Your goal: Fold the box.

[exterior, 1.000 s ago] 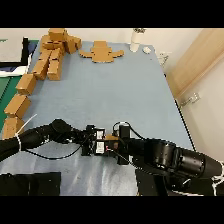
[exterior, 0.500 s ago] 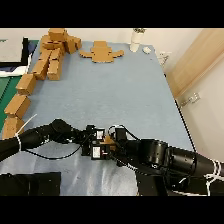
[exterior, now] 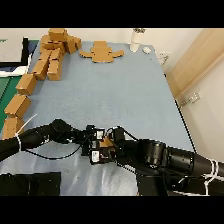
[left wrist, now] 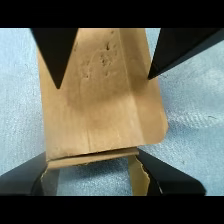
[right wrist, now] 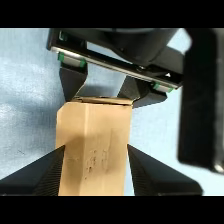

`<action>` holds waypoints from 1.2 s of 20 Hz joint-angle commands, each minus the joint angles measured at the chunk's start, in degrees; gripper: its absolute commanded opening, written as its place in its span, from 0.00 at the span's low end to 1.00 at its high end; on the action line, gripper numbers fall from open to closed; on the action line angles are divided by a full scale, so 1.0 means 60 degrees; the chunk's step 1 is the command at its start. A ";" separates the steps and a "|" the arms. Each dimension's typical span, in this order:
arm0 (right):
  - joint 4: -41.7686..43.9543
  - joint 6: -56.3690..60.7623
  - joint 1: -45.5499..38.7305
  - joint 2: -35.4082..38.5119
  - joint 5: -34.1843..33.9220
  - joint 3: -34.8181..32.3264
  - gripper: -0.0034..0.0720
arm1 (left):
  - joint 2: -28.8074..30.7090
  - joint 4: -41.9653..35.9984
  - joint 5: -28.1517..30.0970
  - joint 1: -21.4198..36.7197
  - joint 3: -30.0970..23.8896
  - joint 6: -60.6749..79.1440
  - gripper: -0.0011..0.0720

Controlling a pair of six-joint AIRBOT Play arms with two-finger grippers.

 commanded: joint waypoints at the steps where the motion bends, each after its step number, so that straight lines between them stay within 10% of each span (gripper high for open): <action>1: -0.0058 -0.0033 0.0058 -0.0189 0.0018 0.0004 0.85 | -0.0004 0.0000 0.0000 -0.0004 0.0000 0.0004 0.52; 10: -0.0900 0.0197 0.0237 -0.0240 -0.0022 0.0004 0.60 | -0.0004 0.0000 0.0000 -0.0004 -0.0004 0.0004 0.52; 13: -0.0874 0.0208 0.0237 -0.0237 -0.0051 0.0007 0.61 | -0.0004 0.0000 0.0000 -0.0004 -0.0004 0.0004 0.52; 16: -0.0572 0.0200 0.0444 -0.0204 -0.0047 0.0004 0.83 | -0.0004 0.0000 0.0000 -0.0004 0.0000 0.0004 0.52; 24: -0.1220 0.0860 0.0532 -0.0601 0.0022 0.0004 0.82 | -0.0004 0.0004 0.0000 -0.0004 -0.0004 0.0004 0.52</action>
